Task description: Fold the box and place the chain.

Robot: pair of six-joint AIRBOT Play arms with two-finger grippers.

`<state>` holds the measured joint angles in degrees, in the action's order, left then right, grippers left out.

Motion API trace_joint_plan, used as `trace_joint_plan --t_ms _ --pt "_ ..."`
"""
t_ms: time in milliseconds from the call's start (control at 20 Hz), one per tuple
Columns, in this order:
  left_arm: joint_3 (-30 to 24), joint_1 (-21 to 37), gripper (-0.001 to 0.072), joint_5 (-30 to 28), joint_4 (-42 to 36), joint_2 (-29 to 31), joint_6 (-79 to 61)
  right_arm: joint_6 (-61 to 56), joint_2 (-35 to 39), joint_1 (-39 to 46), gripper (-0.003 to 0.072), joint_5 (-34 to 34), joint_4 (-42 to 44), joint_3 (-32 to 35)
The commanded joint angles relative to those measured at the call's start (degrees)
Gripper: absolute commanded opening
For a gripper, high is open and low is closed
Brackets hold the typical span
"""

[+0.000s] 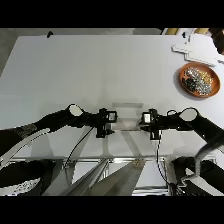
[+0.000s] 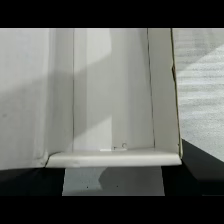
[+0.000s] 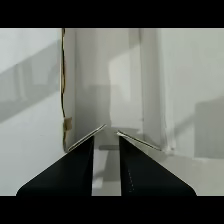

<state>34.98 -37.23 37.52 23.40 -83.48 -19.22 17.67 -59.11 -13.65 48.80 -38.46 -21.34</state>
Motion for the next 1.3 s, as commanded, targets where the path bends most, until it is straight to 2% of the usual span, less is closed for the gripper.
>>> trace_joint_plan --t_ms 0,100,250,350,550,650,700,750,850,1050,1250 --pt "0.0 0.0 0.0219 0.0 0.0 0.0 0.0 0.6 -3.2 -2.1 0.0202 -2.2 1.9 0.0" --pt "0.0 0.0 0.0219 0.0 0.0 0.0 0.0 0.6 -3.7 -2.1 0.0351 -3.0 3.4 0.0" --pt "0.0 0.0 0.0219 0.0 0.0 0.0 0.0 -1.1 -3.6 -2.0 0.0351 -2.9 3.5 0.0" --pt "0.0 0.0 0.0219 0.0 0.0 0.0 0.0 -5.4 -1.8 -0.9 0.035 -2.2 0.7 0.0" --pt "0.0 0.0 0.0219 0.0 0.0 0.0 0.0 -19.3 7.8 3.4 0.034 3.4 -10.9 0.0" --pt "0.0 0.0 0.0219 0.0 0.0 0.0 0.0 -22.9 13.0 5.6 0.0334 5.6 -12.7 0.0" --pt "0.0 0.0 0.0219 0.0 0.0 0.0 0.0 -26.2 14.6 6.8 0.0258 5.7 -12.5 0.0" --pt "0.0 0.0 0.0219 0.0 0.0 0.0 0.0 -31.4 15.9 8.3 0.0141 5.7 -12.4 0.0" --pt "0.0 0.0 0.0219 0.0 0.0 0.0 0.0 -41.6 16.9 11.3 0.0038 4.5 -12.3 0.0" --pt "0.0 0.0 0.0219 0.0 0.0 0.0 0.0 -62.5 16.0 17.5 0.0039 -3.1 -11.9 0.0" --pt "0.0 0.0 0.0219 0.0 0.0 0.0 0.0 -73.5 10.2 22.4 0.0035 -0.7 -13.6 0.0"
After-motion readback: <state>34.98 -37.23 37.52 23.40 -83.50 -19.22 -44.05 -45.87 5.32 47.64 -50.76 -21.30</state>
